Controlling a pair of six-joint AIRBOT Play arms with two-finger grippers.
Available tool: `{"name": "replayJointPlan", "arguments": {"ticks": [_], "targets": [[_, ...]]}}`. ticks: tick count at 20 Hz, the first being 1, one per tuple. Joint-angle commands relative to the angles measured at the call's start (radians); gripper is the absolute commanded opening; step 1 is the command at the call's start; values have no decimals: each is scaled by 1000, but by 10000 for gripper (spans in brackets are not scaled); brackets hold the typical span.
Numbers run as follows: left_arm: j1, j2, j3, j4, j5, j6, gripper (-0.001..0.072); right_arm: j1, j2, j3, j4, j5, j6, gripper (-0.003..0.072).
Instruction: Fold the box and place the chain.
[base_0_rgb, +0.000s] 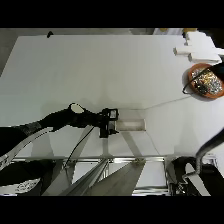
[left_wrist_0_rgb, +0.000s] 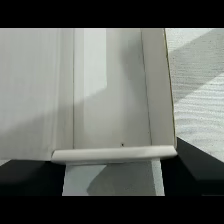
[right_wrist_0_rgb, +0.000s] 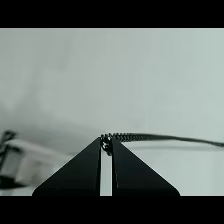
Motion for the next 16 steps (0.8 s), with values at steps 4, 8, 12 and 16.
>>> {"name": "replayJointPlan", "arguments": {"ticks": [4, 8, 12, 16], "targets": [[0, 0, 1, 0, 0, 0, 220, 400, 125, -33, 70, -46, 161, 16], [0, 0, 1, 0, 0, 0, 220, 634, 122, -216, 47, -214, 165, 16], [0, 0, 1, 0, 0, 0, 220, 765, 109, -386, -74, -345, 246, 16], [0, 0, 1, 0, 0, 0, 220, 792, 105, -525, -70, -505, 262, 17]]}}
